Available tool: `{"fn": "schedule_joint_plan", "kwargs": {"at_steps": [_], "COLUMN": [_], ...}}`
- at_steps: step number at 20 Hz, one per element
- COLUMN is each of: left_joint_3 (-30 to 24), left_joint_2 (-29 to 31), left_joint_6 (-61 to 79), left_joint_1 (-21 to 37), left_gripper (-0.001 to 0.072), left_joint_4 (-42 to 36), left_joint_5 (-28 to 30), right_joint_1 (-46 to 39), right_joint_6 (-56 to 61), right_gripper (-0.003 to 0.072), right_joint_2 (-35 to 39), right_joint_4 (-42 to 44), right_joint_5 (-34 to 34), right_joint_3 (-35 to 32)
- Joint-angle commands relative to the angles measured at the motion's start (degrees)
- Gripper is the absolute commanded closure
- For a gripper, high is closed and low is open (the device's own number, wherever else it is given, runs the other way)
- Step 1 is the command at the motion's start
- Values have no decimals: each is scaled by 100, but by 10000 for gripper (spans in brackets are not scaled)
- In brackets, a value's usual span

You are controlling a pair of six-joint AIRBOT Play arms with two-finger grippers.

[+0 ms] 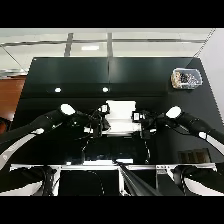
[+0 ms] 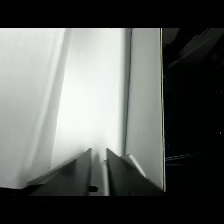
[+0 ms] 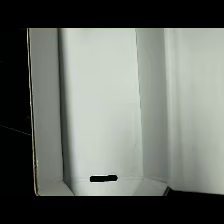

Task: Fold the box and place the chain.

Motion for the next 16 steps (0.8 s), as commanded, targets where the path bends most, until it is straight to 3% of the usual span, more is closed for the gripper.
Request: {"fn": "schedule_joint_plan", "kwargs": {"at_steps": [1,6,7,8,9,10,12,16], "left_joint_3": [4,4,4,4,4,4,4,4], "left_joint_2": [-2,-2,-2,-2,-2,-2,0,442], "left_joint_6": [0,-2,-2,-2,-2,-2,-4,-605], "left_joint_1": [-4,-9,-9,-7,-7,-7,-2,190], "left_gripper": [399,491,421,287,362,494,679,681], "left_joint_4": [11,70,70,70,74,98,133,831], "left_joint_5": [28,28,28,26,24,22,-13,-269], "right_joint_1": [7,7,7,7,7,7,7,7], "right_joint_6": [-9,-9,-9,-9,-9,-9,-9,-9], "right_gripper": [363,363,363,363,363,363,363,363], "right_joint_2": [0,0,0,0,0,0,0,0], "right_joint_4": [-7,-7,-7,-7,-7,-7,-7,-7], "right_joint_5": [17,17,17,17,17,17,17,17], "right_joint_3": [4,4,4,4,4,4,4,4]}}
